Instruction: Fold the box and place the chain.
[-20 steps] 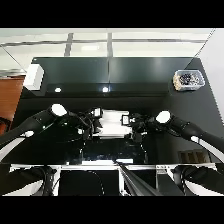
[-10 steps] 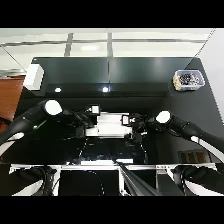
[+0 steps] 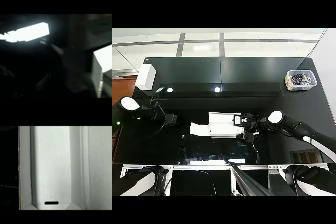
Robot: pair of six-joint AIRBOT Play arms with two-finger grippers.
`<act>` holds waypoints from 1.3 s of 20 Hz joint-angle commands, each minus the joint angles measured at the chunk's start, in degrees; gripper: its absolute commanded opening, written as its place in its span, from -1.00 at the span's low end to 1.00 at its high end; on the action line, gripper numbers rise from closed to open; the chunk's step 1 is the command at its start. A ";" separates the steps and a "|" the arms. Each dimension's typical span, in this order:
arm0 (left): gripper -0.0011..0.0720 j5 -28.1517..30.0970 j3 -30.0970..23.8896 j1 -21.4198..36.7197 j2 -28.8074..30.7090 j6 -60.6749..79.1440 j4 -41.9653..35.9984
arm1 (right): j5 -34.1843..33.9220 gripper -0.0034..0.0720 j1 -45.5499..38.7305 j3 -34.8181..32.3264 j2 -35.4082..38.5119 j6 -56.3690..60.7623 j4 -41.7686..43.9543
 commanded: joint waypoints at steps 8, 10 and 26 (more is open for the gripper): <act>-0.91 -1.55 -4.74 -3.54 -13.57 5.77 -22.38 | 0.02 0.21 0.04 -0.02 -0.02 0.00 0.00; -0.91 0.90 -4.72 -7.34 -15.21 6.29 -22.40 | 0.04 0.21 0.04 -0.02 -0.02 0.02 0.00; 0.67 -12.96 4.59 -11.85 -16.04 9.99 -26.80 | 0.02 0.21 0.04 -0.02 -0.02 0.02 0.00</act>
